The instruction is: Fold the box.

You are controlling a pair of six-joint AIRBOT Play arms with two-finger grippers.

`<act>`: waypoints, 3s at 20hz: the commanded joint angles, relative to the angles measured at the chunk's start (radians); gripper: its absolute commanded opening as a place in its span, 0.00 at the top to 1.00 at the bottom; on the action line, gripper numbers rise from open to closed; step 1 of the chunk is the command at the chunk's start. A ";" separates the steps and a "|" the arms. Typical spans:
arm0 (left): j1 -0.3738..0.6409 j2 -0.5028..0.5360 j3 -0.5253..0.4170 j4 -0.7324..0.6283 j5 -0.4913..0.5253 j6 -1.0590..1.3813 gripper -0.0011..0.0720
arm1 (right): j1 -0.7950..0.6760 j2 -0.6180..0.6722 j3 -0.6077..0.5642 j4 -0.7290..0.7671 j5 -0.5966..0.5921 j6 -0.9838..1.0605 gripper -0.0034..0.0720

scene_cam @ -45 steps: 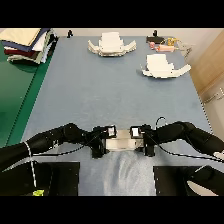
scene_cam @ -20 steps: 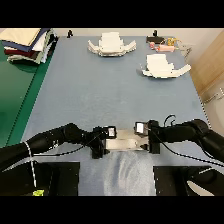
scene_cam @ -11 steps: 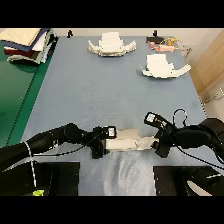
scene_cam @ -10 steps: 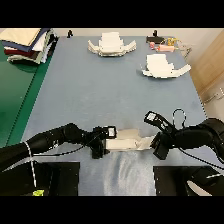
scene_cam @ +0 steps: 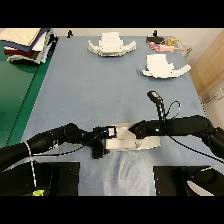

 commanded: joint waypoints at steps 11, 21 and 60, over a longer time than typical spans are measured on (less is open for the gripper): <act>0.000 0.000 0.000 0.001 0.000 0.003 0.46 | 0.000 -0.288 0.006 -0.027 0.121 0.035 0.95; 0.000 0.000 0.000 0.001 0.000 0.003 0.45 | 0.001 -0.307 -0.001 -0.041 0.092 0.027 0.95; 0.000 0.000 0.000 0.001 0.000 0.003 0.46 | 0.130 -0.139 -0.036 -0.475 -0.148 -0.766 0.66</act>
